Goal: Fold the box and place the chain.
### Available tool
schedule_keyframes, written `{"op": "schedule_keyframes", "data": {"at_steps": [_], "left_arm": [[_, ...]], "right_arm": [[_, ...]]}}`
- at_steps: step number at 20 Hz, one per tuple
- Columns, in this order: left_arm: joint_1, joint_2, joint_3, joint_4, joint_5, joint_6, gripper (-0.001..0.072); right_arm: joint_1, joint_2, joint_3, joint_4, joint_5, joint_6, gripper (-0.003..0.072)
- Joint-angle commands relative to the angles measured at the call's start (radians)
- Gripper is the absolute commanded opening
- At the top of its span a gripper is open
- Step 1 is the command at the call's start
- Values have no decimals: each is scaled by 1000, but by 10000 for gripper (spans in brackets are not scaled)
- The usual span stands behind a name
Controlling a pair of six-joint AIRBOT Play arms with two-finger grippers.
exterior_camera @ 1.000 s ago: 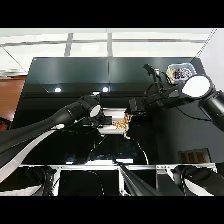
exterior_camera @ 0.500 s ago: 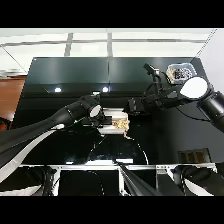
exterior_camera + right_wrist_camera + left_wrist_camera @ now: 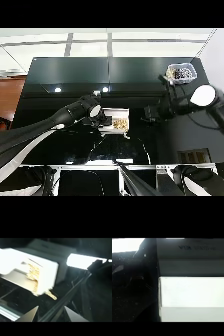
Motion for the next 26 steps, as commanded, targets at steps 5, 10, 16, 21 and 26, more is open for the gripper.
{"op": "schedule_keyframes", "data": {"at_steps": [5, 10, 16, 21, 26], "left_arm": [[0, 1, 1, -4, -2, 2, 32], [0, 1, 1, -4, -1, 2, 32], [0, 1, 1, -4, -2, 2, 32], [0, 1, 1, -4, -2, 2, 32], [0, 1, 1, -4, -1, 2, 32]], "right_arm": [[145, 17, -305, 159, -327, -58, 382], [240, -36, -305, 222, -423, -57, 382], [256, -49, -305, 254, -486, -52, 382], [327, -66, -305, 251, -551, -20, 381], [340, -66, -305, 178, -536, -34, 381]]}}
